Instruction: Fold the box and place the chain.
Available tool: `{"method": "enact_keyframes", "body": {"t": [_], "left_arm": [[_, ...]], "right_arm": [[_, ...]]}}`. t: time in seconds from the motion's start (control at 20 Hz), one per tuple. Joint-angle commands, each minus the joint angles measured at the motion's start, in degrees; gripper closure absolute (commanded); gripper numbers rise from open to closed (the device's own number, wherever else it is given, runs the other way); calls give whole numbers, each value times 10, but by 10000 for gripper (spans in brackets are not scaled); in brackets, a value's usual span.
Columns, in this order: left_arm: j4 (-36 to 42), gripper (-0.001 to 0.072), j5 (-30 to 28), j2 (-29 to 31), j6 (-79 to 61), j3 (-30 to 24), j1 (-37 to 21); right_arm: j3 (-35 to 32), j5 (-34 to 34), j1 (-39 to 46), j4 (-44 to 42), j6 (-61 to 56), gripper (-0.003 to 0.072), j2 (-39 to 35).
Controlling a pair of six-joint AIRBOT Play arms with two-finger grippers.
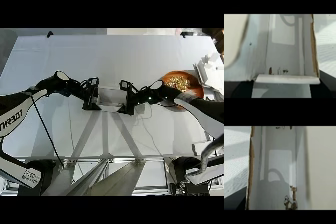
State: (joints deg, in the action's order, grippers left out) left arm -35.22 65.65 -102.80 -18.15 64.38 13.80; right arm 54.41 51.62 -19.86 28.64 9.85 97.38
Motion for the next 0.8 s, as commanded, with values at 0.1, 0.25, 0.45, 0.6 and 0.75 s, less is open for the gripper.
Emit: {"method": "enact_keyframes", "body": {"t": [0.1, 0.25, 0.45, 0.6, 0.75], "left_arm": [[-1, 24, -11, 0, -1, 0, 6], [-1, 315, -1, 0, 0, 0, 8], [-2, 327, 6, 0, 0, -1, 8], [-2, 325, 5, 0, 1, -1, 8], [-2, 319, 6, 0, 2, -1, 8]], "right_arm": [[0, 0, 0, 0, 0, 170, 0], [0, 0, 0, 0, 0, 170, 0], [0, 0, 0, 0, 0, 170, 0], [0, 0, 0, 0, 0, 170, 0], [0, 0, 0, 0, 0, 170, 0]]}}
